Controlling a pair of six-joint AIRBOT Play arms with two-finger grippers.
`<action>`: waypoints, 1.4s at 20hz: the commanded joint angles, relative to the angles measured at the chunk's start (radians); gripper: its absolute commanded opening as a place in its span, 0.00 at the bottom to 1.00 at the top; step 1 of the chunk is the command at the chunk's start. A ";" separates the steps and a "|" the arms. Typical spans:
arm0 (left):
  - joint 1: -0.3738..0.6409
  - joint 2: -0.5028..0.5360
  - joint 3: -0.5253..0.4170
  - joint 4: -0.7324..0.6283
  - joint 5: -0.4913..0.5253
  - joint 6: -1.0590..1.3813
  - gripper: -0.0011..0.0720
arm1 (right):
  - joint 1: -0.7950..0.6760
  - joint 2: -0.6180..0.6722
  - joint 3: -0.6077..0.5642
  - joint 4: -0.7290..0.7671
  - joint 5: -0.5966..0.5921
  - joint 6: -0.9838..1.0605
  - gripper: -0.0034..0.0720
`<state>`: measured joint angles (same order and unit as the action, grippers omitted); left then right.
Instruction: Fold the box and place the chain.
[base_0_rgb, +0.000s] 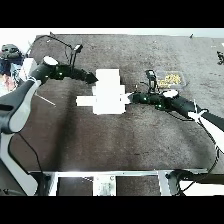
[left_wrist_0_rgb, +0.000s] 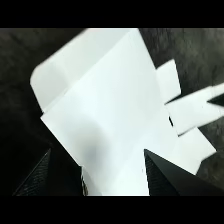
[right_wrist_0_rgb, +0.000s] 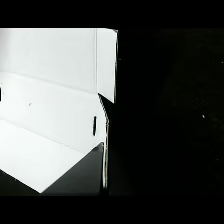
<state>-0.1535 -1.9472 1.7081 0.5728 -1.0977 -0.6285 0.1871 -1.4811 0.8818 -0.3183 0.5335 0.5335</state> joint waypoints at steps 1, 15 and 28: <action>0.004 -0.138 0.145 0.034 -0.184 -0.071 0.88 | 0.000 -0.001 0.001 0.000 -0.003 0.000 0.06; -0.002 -0.219 0.195 -0.128 -0.315 0.010 0.64 | 0.000 0.000 0.001 0.000 -0.003 0.000 0.06; -0.002 -0.220 0.195 -0.070 -0.367 0.187 0.03 | 0.000 0.000 0.001 -0.022 -0.018 0.001 0.06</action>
<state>-0.1543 -2.1666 1.9022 0.4950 -1.4498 -0.5156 0.1867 -1.4811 0.8818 -0.3405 0.5293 0.5331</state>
